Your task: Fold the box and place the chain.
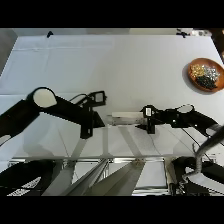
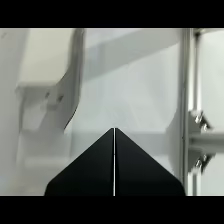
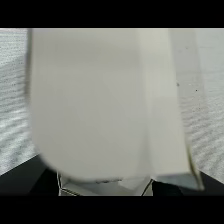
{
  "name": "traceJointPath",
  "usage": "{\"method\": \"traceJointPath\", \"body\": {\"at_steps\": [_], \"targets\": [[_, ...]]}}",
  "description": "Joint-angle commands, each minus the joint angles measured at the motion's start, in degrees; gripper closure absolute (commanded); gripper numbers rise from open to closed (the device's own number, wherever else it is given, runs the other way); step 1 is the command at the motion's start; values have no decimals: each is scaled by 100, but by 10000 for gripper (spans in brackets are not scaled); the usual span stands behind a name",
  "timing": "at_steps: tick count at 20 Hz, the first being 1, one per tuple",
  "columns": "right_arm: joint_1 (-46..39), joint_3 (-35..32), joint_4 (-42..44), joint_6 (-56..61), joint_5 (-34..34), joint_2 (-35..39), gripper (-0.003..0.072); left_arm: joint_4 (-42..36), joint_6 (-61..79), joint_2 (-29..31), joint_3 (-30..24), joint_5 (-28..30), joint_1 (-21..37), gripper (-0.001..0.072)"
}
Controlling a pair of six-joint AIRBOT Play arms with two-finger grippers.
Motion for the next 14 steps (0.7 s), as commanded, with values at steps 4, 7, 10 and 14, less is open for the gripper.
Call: {"method": "traceJointPath", "body": {"at_steps": [4,7,10,14], "targets": [[0,-2,0,-2,2,-2,227,-1154,481,-772,-13,2380,-1410,703],[2,-2,0,0,4,-2,227,-1606,487,-1126,-13,3200,-1447,703],[2,-2,0,0,2,-2,227,-1950,485,-1198,-13,4240,-1443,703],[0,-2,0,0,4,-2,227,-2011,431,-1274,-13,5160,-1434,703]]}}
